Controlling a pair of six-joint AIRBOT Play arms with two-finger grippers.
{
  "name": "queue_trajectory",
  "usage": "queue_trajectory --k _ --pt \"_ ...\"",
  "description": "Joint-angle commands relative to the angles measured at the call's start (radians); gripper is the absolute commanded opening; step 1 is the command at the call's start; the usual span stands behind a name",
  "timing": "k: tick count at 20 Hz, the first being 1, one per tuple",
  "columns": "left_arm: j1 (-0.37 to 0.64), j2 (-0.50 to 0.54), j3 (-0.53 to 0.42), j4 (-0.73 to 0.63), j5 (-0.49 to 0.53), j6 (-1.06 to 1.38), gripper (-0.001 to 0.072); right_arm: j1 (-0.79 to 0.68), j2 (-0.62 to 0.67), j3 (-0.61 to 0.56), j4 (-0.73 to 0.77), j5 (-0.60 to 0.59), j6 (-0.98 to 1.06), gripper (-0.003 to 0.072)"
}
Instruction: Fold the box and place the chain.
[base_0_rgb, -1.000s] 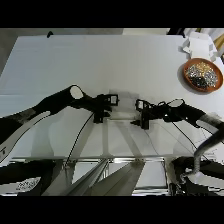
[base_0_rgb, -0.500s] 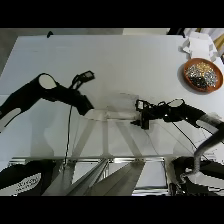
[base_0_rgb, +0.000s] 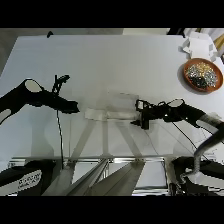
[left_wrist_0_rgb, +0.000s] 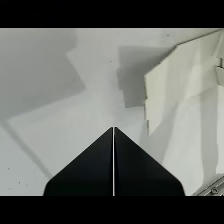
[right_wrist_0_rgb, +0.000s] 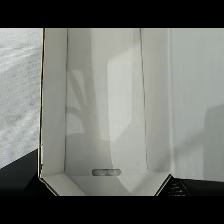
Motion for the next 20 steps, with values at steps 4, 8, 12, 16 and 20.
queue_trajectory --k 4,8,12,16,20 --pt "-0.022 -0.075 -0.007 -0.019 0.000 -0.088 0.0006 0.000 0.001 0.000 0.000 0.000 0.000 0.0401" --pt "-0.079 -0.090 -0.007 -0.077 0.021 -0.084 0.0007 0.000 0.001 0.000 0.000 0.000 0.000 0.0401" --pt "-0.122 -0.095 -0.007 -0.121 0.041 -0.080 0.0007 0.000 0.001 0.000 0.000 0.000 0.000 0.0401" --pt "-0.166 -0.089 -0.004 -0.227 0.044 -0.001 0.0011 0.000 0.001 0.000 0.000 0.000 0.000 0.0401" --pt "-0.216 -0.089 0.019 -0.280 0.051 0.027 0.0059 0.000 0.001 0.000 0.000 0.000 0.000 0.0401"
